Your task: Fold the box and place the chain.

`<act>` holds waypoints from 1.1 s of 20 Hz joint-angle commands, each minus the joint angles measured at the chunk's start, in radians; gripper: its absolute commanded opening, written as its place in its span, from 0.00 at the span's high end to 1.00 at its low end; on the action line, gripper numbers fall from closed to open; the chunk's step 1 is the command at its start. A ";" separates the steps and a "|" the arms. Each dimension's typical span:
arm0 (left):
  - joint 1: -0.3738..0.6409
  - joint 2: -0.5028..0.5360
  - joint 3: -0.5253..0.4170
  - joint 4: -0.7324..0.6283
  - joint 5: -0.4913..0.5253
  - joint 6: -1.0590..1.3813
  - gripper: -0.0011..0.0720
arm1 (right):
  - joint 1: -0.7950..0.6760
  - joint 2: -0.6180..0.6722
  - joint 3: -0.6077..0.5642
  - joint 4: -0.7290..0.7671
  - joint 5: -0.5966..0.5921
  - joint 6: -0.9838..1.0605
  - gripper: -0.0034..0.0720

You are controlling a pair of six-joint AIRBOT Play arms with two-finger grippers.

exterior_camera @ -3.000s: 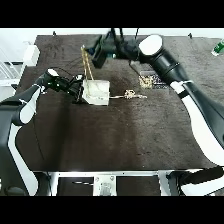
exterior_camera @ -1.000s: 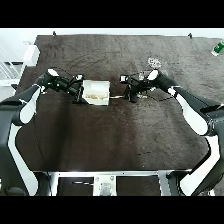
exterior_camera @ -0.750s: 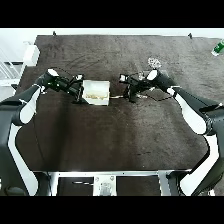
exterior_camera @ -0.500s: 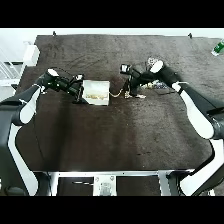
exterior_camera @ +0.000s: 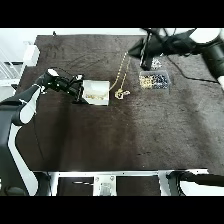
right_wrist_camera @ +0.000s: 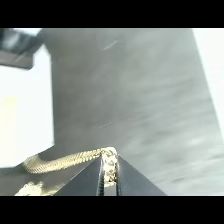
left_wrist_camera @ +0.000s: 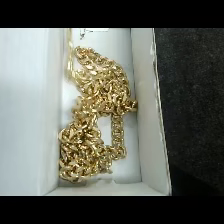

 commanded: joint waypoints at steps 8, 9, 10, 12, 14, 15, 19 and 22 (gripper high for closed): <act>0.000 0.000 0.001 0.000 0.000 0.000 0.22 | 0.162 0.068 -0.021 0.068 -0.111 0.039 0.93; 0.000 0.000 0.001 0.000 0.000 0.000 0.22 | 0.195 0.054 -0.030 0.066 -0.114 0.042 0.93; 0.000 0.000 0.001 0.000 0.000 0.000 0.22 | 0.225 0.038 -0.039 0.067 -0.120 0.049 0.93; 0.000 0.000 0.001 0.000 0.000 0.000 0.22 | 0.278 0.000 -0.058 0.067 -0.158 0.076 0.93; 0.000 0.000 0.001 0.000 0.000 0.000 0.23 | 0.318 -0.048 -0.079 0.066 -0.220 0.079 0.93; 0.000 0.000 0.001 0.000 0.000 0.000 0.23 | 0.329 -0.082 -0.084 0.068 -0.256 0.080 0.93; 0.000 0.000 0.001 0.000 0.000 0.000 0.23 | 0.337 -0.222 -0.084 0.067 -0.322 0.079 0.93; 0.000 0.000 0.001 0.000 0.000 0.000 0.22 | 0.337 -0.322 -0.085 0.066 -0.323 0.080 0.93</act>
